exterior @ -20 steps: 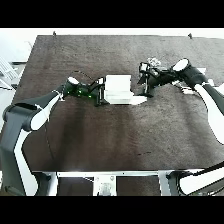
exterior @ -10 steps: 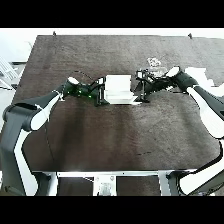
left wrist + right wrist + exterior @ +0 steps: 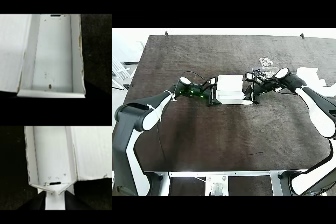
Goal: Fold the box and place the chain.
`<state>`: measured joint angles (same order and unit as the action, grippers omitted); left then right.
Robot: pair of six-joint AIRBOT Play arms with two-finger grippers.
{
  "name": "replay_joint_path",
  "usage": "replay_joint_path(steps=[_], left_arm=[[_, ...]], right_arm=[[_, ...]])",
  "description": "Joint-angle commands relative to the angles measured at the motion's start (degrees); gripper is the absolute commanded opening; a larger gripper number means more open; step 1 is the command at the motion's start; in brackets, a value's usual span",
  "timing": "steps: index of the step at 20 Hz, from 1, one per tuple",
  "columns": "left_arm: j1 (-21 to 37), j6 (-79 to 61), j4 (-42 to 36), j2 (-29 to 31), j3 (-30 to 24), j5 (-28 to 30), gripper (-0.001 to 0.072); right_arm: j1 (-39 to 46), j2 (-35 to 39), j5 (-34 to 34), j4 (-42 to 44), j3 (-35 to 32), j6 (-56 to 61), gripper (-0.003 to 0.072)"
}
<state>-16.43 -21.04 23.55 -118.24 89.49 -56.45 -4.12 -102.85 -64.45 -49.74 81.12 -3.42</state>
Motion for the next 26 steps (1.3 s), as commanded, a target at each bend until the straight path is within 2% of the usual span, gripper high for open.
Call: replay_joint_path(steps=[1,7,9,11,13,19,20,21,22,24,26], left_arm=[[0.0,0.0,0.0,0.0,0.0,0.0,0.0619],[0.0,0.0,0.0,0.0,0.0,0.0,0.0619],[0.0,0.0,0.0,0.0,0.0,0.0,0.0620],[0.0,0.0,0.0,0.0,0.0,0.0,0.0620],[0.0,0.0,0.0,0.0,0.0,0.0,0.0620],[0.0,0.0,0.0,0.0,0.0,0.0,0.0620],[0.0,0.0,0.0,0.0,0.0,0.0,0.0620],[0.0,0.0,0.0,0.0,0.0,0.0,0.0619],[0.0,0.0,0.0,0.0,0.0,0.0,0.0620],[0.0,0.0,0.0,0.0,0.0,0.0,0.0620],[0.0,0.0,0.0,0.0,0.0,0.0,0.0619]], right_arm=[[-0.6,-0.2,0.0,3.4,0.0,-0.5,0.0267],[-2.0,-2.8,0.2,7.4,0.0,-3.1,0.0264],[-2.0,-3.4,0.2,7.8,0.0,-3.1,0.0297],[-2.0,-3.6,0.9,7.7,0.0,-3.1,0.0516],[-1.9,-3.6,2.4,7.7,0.0,-3.1,0.0563],[-1.8,-3.6,3.0,7.5,0.0,-3.1,0.0595],[-1.8,-3.5,3.0,7.0,0.0,-3.1,0.0583],[-1.7,-3.5,2.8,5.7,0.0,-3.0,0.0420],[-1.5,-3.1,2.1,3.9,0.0,-3.0,0.0222],[-0.5,-1.7,-0.3,1.6,0.0,-2.3,0.0030],[0.9,0.1,-2.4,0.4,0.0,-0.4,0.0013]])
